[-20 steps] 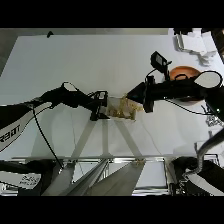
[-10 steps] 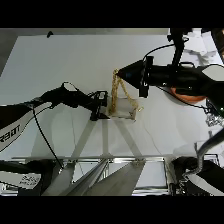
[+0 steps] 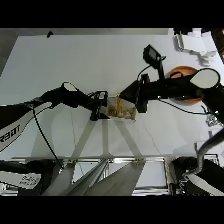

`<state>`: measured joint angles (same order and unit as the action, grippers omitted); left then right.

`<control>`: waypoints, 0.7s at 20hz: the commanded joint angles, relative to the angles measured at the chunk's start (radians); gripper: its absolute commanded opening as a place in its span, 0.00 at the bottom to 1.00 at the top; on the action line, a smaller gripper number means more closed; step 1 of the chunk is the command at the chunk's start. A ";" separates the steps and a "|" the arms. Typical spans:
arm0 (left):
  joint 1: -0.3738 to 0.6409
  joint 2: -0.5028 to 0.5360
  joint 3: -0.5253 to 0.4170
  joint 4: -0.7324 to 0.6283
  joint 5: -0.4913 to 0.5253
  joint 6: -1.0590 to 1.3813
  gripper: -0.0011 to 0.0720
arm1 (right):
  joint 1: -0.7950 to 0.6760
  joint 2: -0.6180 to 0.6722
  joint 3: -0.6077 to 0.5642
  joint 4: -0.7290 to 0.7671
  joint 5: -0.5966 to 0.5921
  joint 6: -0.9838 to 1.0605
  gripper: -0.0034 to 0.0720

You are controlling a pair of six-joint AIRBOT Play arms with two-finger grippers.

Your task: Fold the box and place the chain.

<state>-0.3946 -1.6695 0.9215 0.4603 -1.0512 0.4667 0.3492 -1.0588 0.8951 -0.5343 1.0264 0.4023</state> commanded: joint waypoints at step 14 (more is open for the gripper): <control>0.000 0.000 0.001 0.000 0.000 0.000 0.31 | -0.208 0.040 -0.124 -0.335 0.032 -0.097 0.49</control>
<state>-0.3946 -1.6695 0.9215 0.4606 -1.0512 0.4667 0.2157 -1.0569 0.7738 -0.7517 1.0679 0.3691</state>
